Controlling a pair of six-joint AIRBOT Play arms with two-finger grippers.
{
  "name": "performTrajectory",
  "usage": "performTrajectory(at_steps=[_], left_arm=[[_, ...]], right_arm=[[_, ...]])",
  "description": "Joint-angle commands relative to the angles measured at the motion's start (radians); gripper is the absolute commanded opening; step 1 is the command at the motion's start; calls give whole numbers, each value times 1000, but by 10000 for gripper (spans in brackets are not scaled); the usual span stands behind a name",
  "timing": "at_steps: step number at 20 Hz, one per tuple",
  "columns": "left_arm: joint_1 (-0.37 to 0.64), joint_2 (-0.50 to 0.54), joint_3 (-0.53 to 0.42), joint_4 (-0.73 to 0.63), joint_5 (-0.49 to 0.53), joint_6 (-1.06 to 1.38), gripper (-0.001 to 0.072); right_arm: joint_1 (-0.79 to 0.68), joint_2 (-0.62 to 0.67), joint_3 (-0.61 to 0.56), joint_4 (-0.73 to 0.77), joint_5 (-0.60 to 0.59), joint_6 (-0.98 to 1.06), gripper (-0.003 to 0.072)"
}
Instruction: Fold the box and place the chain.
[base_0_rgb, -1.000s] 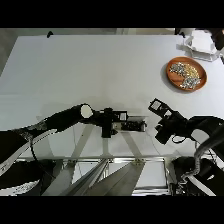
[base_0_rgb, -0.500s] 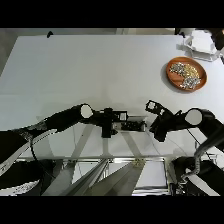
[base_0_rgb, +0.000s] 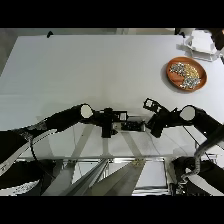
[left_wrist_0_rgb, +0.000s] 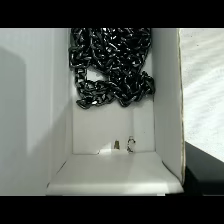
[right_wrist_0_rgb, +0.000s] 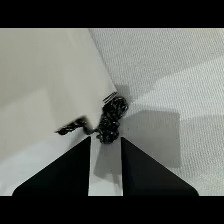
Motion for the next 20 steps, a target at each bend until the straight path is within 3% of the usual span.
performTrajectory(at_steps=[1, 4, 7, 13, 16, 20], left_arm=[[0, 0, 0, 0, 0, 0, 321], [0, 0, 0, 0, 0, 0, 321], [0, 0, 0, 0, 0, 0, 321], [0, 0, 0, 0, 0, 0, 321], [0, 0, 0, 0, 0, 0, 321], [0, 0, 0, 0, 0, 0, 321]], right_arm=[[-1, -28, 0, 21, -24, -3, 170], [-1, -28, 0, 26, -26, -3, 145], [-1, -29, 0, 36, -30, -3, 43], [-1, -12, 5, 39, -8, 1, 8], [-1, 59, 33, -78, 9, 110, 7], [-1, 196, 95, -228, 186, 201, 7]])
